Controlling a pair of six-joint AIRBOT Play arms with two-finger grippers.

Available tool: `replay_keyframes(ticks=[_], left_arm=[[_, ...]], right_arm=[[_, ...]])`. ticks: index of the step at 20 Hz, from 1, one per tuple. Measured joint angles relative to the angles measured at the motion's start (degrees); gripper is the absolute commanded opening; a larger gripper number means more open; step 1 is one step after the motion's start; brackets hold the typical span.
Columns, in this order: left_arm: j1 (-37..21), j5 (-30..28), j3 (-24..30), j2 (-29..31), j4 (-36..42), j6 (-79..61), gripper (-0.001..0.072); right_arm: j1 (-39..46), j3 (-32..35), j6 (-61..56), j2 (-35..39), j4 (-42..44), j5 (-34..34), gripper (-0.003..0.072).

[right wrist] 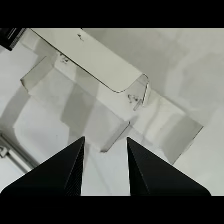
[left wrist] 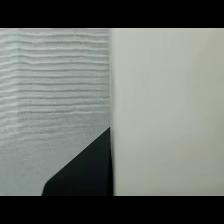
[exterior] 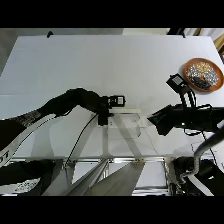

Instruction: Fold the box and place the chain.

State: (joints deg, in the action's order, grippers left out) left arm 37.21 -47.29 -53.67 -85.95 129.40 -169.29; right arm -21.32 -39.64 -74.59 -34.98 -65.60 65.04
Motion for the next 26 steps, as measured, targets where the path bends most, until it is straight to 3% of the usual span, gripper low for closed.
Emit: replay_keyframes(ticks=[26], left_arm=[[0.0, 4.0, 0.0, -1.9, -0.6, 0.0, 0.0005]], right_arm=[[0.0, 0.0, 0.0, 0.0, 0.0, 0.0, 0.0294]])
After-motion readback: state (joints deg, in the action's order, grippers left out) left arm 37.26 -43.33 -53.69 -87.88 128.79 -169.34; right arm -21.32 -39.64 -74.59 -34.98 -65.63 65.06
